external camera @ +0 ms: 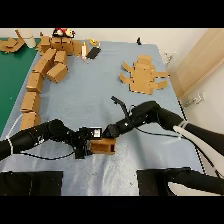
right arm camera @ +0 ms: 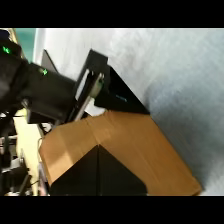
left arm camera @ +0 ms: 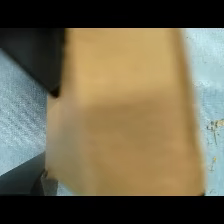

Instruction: Fold the box.

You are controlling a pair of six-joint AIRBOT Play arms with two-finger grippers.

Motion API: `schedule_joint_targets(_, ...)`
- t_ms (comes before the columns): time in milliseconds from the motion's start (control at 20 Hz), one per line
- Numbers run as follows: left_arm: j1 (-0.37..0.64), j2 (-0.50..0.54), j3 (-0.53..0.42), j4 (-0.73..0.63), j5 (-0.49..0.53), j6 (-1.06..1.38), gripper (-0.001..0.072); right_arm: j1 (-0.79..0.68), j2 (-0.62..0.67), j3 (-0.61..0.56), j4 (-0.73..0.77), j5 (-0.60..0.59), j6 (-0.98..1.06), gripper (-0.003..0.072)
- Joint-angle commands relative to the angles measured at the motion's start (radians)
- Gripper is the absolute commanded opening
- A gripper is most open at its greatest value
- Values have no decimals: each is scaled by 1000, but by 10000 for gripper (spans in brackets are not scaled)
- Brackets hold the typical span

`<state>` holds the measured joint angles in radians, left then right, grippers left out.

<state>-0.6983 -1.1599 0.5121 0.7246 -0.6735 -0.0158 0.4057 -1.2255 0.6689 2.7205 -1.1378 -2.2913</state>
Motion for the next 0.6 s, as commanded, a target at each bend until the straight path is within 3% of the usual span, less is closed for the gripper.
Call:
schedule_joint_targets(0,0,0,0,0,0,0,451,45,149,-142,-31,150,-77,5)
schedule_joint_targets(300,0,0,0,0,0,0,451,278,320,-217,-166,408,-87,5)
schedule_joint_targets(550,0,0,0,0,0,0,451,415,409,-217,-441,538,-73,15)
